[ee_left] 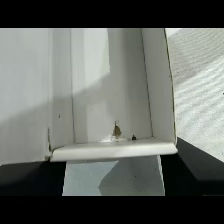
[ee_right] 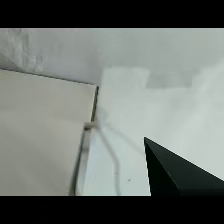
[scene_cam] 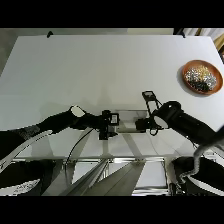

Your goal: Fold the box and place the chain.

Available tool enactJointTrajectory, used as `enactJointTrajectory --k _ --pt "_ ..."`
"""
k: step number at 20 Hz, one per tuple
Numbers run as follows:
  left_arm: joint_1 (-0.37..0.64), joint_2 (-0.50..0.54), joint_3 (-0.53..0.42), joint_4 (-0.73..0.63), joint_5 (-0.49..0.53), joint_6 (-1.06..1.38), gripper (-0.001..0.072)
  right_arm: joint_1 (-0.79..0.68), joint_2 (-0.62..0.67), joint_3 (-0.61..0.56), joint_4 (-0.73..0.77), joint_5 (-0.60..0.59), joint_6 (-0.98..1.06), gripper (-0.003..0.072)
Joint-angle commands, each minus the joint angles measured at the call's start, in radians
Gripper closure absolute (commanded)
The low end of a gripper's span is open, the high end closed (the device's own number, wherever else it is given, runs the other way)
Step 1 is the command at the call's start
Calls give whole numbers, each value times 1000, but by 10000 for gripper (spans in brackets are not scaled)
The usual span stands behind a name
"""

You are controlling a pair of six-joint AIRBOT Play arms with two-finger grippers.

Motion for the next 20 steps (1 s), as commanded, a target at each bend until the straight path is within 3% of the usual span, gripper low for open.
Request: enactJointTrajectory --k 1,4,8,11,14,15,17,20 --pt "1 1 0 -2 0 -1 455 -37 134 40 -38 39 -35 144" --pt "1 1 0 -2 0 0 455 -156 233 127 -53 36 -160 150" --pt "1 1 0 -2 0 0 455 -527 166 266 -49 0 -420 169" --pt "1 1 0 -2 0 0 455 -840 -9 344 -44 -38 -570 183" --pt "1 1 0 -2 0 0 455 -1046 -241 449 -38 -77 -623 187" --pt "1 1 0 -2 0 0 455 -1084 -324 495 -39 -77 -638 188" --pt "1 1 0 -2 0 0 455 -1119 -456 576 -38 -87 -638 279" --pt "1 1 0 -2 0 0 455 -1123 -573 658 -43 -127 -593 288"
